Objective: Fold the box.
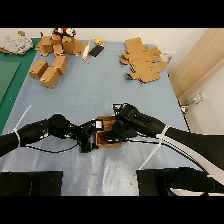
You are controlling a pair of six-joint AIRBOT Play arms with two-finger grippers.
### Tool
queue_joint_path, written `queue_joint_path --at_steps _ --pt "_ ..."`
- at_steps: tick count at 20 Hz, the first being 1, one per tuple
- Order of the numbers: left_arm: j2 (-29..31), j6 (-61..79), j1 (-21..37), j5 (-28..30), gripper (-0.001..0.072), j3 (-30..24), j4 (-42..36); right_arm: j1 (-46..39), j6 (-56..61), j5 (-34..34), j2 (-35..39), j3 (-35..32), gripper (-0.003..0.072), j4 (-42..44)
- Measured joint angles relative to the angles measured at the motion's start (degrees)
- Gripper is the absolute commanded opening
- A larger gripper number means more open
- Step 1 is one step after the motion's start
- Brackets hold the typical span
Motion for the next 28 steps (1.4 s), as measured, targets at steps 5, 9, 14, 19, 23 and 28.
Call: queue_joint_path --at_steps 5,9,14,19,23,28 --pt "0.02 -0.11 0.0 0.0 0.0441 0.0 -0.04 0.0 -0.92 0.17 -0.07 0.02 0.0012 0.07" --pt "0.02 0.09 0.0 0.0 0.0441 0.0 0.04 0.13 -2.01 1.14 0.37 0.02 0.0306 0.72" --pt "0.02 0.07 0.0 0.0 0.044 0.0 0.04 0.02 -1.16 0.17 3.98 0.02 0.0307 0.46" --pt "0.02 0.07 0.0 0.0 0.044 0.0 0.02 -0.79 0.79 -1.97 9.68 0.02 0.0306 0.17" --pt "0.02 0.04 0.0 0.0 0.044 0.0 0.02 -2.8 1.11 -3.76 14.25 0.0 0.0079 -0.2" --pt "0.02 0.04 0.0 0.0 0.044 0.0 0.0 -11.04 -5.68 -4.63 16.5 -2.51 0.0006 2.54"
